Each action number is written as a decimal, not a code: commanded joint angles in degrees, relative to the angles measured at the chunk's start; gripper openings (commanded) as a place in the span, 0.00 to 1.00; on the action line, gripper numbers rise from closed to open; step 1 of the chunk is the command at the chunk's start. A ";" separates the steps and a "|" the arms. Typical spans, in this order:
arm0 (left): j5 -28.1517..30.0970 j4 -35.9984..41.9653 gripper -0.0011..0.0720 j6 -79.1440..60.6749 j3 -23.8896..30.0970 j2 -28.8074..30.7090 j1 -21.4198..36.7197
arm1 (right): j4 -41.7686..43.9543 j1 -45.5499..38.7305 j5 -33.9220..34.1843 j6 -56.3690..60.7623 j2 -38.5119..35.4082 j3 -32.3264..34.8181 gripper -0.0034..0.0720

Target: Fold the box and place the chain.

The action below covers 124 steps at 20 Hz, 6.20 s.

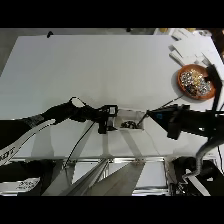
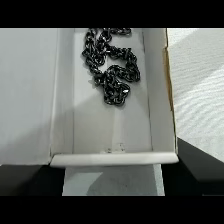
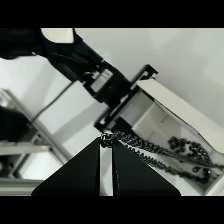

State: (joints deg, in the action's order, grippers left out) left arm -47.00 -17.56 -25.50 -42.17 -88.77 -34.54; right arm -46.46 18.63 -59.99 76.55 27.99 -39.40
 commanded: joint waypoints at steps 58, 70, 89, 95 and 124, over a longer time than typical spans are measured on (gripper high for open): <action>-0.15 -0.02 0.21 -0.02 -0.04 0.02 0.04 | -40.13 -15.37 -6.78 14.97 45.09 -14.56 0.07; -0.15 -0.02 0.21 -0.02 -0.04 0.02 0.04 | -32.83 9.64 -13.53 22.14 14.93 -14.56 0.07; -0.17 -0.02 0.21 -0.02 -0.04 0.02 0.04 | -42.45 33.42 1.09 32.74 28.30 -14.53 0.19; -0.17 -0.02 0.21 -0.02 -0.04 0.04 0.04 | -42.47 25.11 -0.09 32.41 28.04 -18.21 0.26; -0.17 0.00 0.21 -0.02 -0.04 0.04 0.04 | -45.53 -10.49 1.33 26.56 52.28 -13.68 0.40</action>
State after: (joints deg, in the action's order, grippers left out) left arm -47.18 -17.56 -25.52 -42.17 -88.77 -34.52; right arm -91.37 8.19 -59.68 100.99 80.01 -53.10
